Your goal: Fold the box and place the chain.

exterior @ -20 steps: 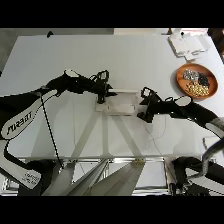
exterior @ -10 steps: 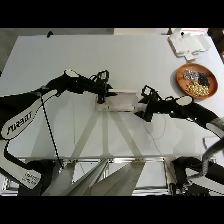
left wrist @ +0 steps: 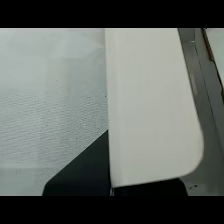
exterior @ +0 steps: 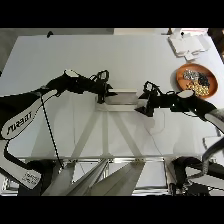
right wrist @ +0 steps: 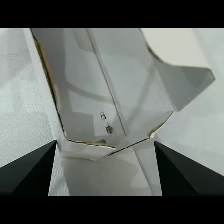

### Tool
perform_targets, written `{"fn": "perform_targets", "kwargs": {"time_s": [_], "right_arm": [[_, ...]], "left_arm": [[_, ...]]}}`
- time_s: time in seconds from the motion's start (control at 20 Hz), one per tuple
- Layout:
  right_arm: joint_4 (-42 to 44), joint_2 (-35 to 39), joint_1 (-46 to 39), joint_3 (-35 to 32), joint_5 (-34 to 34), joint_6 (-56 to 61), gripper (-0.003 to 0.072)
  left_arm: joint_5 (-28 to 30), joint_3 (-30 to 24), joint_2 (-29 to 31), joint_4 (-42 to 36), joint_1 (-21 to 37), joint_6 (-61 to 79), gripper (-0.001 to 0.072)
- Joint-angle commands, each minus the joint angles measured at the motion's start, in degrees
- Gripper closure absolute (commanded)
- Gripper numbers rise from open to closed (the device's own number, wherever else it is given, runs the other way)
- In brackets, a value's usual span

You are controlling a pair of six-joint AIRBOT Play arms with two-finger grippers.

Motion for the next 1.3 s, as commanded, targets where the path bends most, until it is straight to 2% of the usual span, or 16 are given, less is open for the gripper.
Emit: {"fn": "perform_targets", "kwargs": {"time_s": [0.0,0.15,0.35,0.55,0.75,1.05,1.25], "right_arm": [[0.07,-3.39,-0.52,2.93,3.69,-4.31,0.002],[0.26,-6.01,-0.52,5.22,5.09,-6.38,0.002],[0.31,-9.79,-0.52,9.51,11.8,-7.21,0.002],[0.46,-12.39,-0.52,10.47,12.57,-7.61,0.002],[-3.37,-12.13,-1.29,10.49,12.11,-2.97,0.002],[-2.75,-10.88,-1.36,10.49,10.47,-3.06,0.002],[-2.93,-9.49,-1.36,10.49,13.7,-3.13,0.002]], "left_arm": [[-0.15,-0.02,-0.02,0.07,-0.02,0.02,0.0693],[-0.15,-0.02,-0.02,0.07,-0.04,0.02,0.0693],[-0.15,-0.02,-0.02,0.07,-0.02,0.02,0.0693],[-0.15,-0.02,-0.02,0.07,-0.02,0.02,0.0693],[-0.15,-0.02,-0.02,0.07,-0.02,0.02,0.0693],[-0.15,-0.02,-0.02,0.07,-0.04,0.02,0.0693],[-0.15,-0.02,-0.02,0.07,-0.04,0.02,0.0693]]}}
